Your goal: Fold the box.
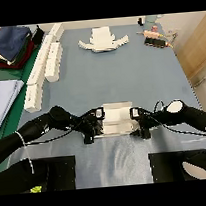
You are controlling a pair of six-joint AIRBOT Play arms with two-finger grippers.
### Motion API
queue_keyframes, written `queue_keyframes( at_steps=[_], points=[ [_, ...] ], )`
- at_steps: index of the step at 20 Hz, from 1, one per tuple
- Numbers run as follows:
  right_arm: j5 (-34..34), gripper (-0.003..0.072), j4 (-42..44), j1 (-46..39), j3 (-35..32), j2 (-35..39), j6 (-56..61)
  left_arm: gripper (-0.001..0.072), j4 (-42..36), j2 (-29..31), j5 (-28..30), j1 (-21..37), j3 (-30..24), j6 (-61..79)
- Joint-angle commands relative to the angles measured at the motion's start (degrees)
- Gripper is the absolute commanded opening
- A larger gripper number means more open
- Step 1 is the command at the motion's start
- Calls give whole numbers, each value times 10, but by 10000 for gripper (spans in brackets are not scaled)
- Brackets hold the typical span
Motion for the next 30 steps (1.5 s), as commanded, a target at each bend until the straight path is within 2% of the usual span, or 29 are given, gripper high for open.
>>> queue_keyframes(
  at_steps=[1, 6, 10, 16, 21, 26, 27, 28, 30],
  points=[
    [2, 605, 2, 1, 0, 0, 1, 166, -30, -10, 38, -14, 0, 25],
    [2, 605, 2, 1, 0, 0, 1, 176, -27, -10, 37, -14, 0, 48],
    [2, 605, 2, 1, 0, 0, 1, 176, 15, -10, 27, -12, -2, 36],
    [2, 605, 2, 1, 0, 0, 1, 175, -28, -11, 58, -14, -1, 57],
    [2, 605, 2, 1, 0, 0, 1, 174, -79, -11, 62, -21, -1, 96],
    [2, 605, 2, 1, 0, 0, 1, 182, -90, -24, 67, -28, -1, 99],
    [2, 605, 2, 1, 0, 0, 1, 385, -93, -32, 67, -28, -1, 99],
    [2, 605, 2, 1, 0, 0, 1, 694, -106, -41, 68, -28, -1, 99],
    [2, 605, 2, 1, 0, 0, 1, 693, -116, -51, 67, -28, -1, 99]
  ],
)
